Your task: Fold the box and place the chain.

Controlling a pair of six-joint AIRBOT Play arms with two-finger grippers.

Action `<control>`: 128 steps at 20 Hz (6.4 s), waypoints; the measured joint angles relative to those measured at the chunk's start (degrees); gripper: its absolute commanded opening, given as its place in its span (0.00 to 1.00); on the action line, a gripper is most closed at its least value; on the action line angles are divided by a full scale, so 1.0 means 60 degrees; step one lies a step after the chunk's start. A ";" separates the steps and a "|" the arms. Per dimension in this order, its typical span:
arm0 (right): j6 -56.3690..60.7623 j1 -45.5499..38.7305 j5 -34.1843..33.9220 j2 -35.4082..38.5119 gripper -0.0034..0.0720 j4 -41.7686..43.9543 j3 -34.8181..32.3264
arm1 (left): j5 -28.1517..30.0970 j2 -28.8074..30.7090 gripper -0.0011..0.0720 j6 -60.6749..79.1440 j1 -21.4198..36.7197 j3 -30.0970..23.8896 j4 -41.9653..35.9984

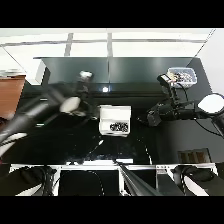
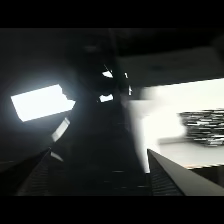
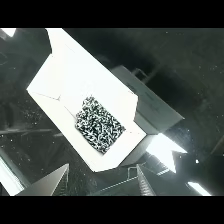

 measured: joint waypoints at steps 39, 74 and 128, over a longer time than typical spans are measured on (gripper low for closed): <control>0.0004 -0.0007 -0.1639 0.0000 0.68 -0.0160 0.0000 | 0.3209 -0.1606 0.98 2.2684 0.3187 -0.4200 -1.0306; -0.2215 0.1508 -0.2922 -0.1810 0.98 0.0707 0.0000 | 0.3643 -0.2375 0.68 2.2589 0.2193 -0.3504 -1.0531; -0.2794 0.2211 -0.1082 -0.1763 0.07 0.0273 -0.0233 | 0.3657 -0.2375 0.68 2.2586 0.2193 -0.3504 -1.0524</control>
